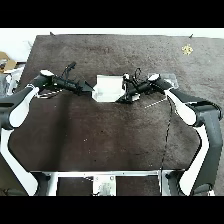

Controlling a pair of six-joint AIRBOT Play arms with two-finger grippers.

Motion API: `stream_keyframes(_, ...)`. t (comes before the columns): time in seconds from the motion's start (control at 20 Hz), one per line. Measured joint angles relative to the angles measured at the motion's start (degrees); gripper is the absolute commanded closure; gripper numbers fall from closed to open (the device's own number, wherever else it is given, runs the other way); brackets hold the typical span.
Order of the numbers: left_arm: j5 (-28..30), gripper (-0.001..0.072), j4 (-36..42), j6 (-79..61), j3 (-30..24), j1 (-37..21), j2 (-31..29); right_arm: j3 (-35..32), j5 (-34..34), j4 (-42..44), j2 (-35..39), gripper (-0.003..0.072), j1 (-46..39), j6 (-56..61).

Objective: Fold the box and place the chain.

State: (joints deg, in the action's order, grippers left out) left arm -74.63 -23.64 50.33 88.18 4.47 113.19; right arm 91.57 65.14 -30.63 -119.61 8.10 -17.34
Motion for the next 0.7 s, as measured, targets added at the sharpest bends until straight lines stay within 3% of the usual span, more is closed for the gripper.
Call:
stream_keyframes(0.4,1.1,0.0288,-8.3,8.4,5.9,4.0,0.0,0.0,0.0,0.0,0.0,0.0295,0.0,0.0)
stream_keyframes(0.7,1.9,0.0289,-22.7,21.2,12.6,9.7,0.0,0.0,0.0,0.0,0.0,0.0295,0.0,0.0)
